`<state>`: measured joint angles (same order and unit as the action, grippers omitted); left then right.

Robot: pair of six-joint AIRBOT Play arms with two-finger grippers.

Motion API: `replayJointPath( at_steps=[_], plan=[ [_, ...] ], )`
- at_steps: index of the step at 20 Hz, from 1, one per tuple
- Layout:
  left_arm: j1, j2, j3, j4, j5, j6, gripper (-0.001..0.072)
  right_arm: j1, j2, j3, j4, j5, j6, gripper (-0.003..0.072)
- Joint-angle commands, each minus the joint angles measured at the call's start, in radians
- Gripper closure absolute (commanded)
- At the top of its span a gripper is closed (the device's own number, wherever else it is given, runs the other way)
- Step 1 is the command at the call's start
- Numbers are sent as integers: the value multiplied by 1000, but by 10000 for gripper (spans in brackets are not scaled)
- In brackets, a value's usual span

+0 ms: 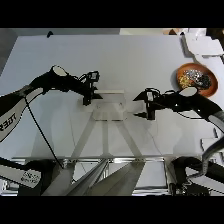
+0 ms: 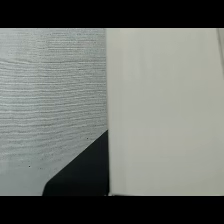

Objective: Fold the box and place the chain.

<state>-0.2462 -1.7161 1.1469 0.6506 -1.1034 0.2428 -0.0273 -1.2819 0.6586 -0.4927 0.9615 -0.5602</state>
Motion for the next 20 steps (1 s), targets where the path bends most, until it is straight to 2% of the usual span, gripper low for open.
replayJointPath(
  at_steps=[1, 8, 15, 20],
  plan=[
    [-1, -1, 0, 0, 0, 0, 697, 23, -55, -9, 5, -69, -48, -9],
    [-1, -1, 0, 0, 0, 0, 697, 104, -67, -114, 161, -174, -134, -8],
    [-1, -1, 0, 0, 0, 0, 697, 166, -67, -125, 308, -328, -182, -8],
    [-1, -1, 0, 0, 0, 0, 697, 167, -67, -125, 317, -270, -176, -9]
  ],
)
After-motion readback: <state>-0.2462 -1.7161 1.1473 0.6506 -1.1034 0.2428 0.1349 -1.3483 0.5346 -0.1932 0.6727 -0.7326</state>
